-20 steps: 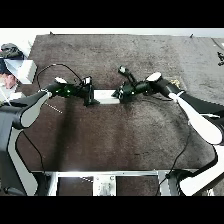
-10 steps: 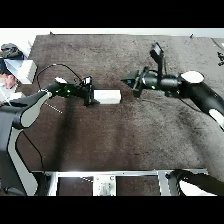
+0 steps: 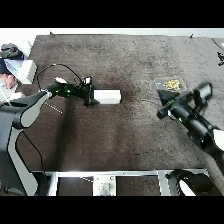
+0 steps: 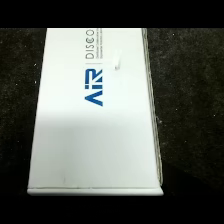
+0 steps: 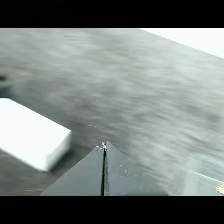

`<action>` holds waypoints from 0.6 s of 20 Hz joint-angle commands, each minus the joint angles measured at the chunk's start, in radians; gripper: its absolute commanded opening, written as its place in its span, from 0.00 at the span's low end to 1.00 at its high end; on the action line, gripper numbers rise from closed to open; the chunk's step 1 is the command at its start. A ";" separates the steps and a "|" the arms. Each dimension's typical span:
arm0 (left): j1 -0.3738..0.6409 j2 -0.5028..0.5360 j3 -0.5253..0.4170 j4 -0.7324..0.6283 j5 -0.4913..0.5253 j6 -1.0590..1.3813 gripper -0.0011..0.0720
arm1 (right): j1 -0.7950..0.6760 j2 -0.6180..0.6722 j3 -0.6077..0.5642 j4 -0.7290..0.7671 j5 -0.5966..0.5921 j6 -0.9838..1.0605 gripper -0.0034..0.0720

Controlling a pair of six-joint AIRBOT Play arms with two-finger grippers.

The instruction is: Fold the box and place the chain.

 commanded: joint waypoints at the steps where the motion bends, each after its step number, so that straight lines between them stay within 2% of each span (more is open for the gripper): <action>1: 0.001 0.000 0.000 0.000 0.000 0.000 0.51 | 0.000 0.217 -0.156 -0.001 -0.183 0.002 0.01; 3: 0.001 0.000 0.000 -0.023 0.000 0.000 0.50 | 0.000 0.267 -0.188 -0.001 -0.184 0.001 0.01; 4: 0.001 0.002 0.000 -0.037 -0.002 -0.001 0.24 | 0.000 0.272 -0.192 -0.002 -0.183 0.001 0.01; 5: 0.003 0.006 0.001 -0.039 -0.005 0.000 0.04 | 0.000 0.271 -0.192 -0.002 -0.183 0.001 0.01; 7: 0.004 0.006 0.034 -0.054 -0.037 -0.033 0.03 | 0.000 0.271 -0.192 -0.002 -0.183 0.001 0.02; 10: 0.018 0.008 0.150 -0.053 -0.087 -0.230 0.03 | 0.000 0.271 -0.192 -0.003 -0.185 0.001 0.01; 12: 0.048 0.036 0.212 -0.052 -0.036 -0.348 0.02 | 0.000 0.271 -0.192 -0.005 -0.186 0.001 0.01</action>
